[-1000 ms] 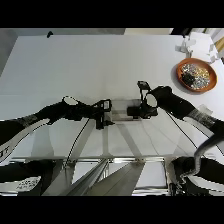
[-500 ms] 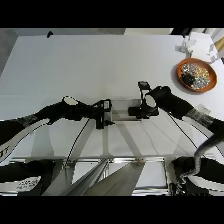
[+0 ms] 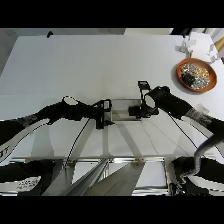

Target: Fold the box and place the chain.

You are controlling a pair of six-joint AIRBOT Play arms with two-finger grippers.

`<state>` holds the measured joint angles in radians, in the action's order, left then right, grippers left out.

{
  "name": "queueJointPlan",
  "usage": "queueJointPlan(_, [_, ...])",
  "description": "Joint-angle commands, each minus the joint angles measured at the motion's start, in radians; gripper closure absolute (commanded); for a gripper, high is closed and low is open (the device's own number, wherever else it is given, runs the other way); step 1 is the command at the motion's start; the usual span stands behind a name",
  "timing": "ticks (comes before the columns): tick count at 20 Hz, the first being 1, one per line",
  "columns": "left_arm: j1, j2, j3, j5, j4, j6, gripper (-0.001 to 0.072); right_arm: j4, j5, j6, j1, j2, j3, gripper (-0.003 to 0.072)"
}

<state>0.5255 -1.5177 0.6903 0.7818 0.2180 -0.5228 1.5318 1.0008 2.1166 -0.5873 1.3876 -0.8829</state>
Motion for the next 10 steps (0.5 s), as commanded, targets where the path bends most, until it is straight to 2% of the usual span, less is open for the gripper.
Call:
queueJointPlan(1, [0.000,0.000,0.000,0.000,0.000,0.000,0.0503,0.010,-0.002,0.000,-0.013,0.014,0.002,0.0508])
queueJointPlan(4, [0.000,0.000,0.000,0.000,0.000,0.000,0.0503,0.016,-0.003,0.001,-0.037,0.034,0.002,0.0527])
queueJointPlan(5, [0.000,0.000,0.000,0.000,0.000,0.000,0.0503,0.017,-0.002,0.000,-0.037,0.034,0.002,0.0593])
queueJointPlan(6, [0.000,0.000,0.000,0.000,0.000,0.000,0.0503,0.017,0.001,0.000,-0.037,0.034,0.002,0.0612])
queueJointPlan(7, [0.000,0.000,0.000,0.000,0.000,0.000,0.0503,0.020,0.002,0.000,-0.037,0.034,0.002,0.0665])
queueJointPlan(10, [0.000,0.000,0.000,0.000,0.000,0.000,0.0503,0.032,0.001,-0.001,-0.037,0.034,0.002,0.0672])
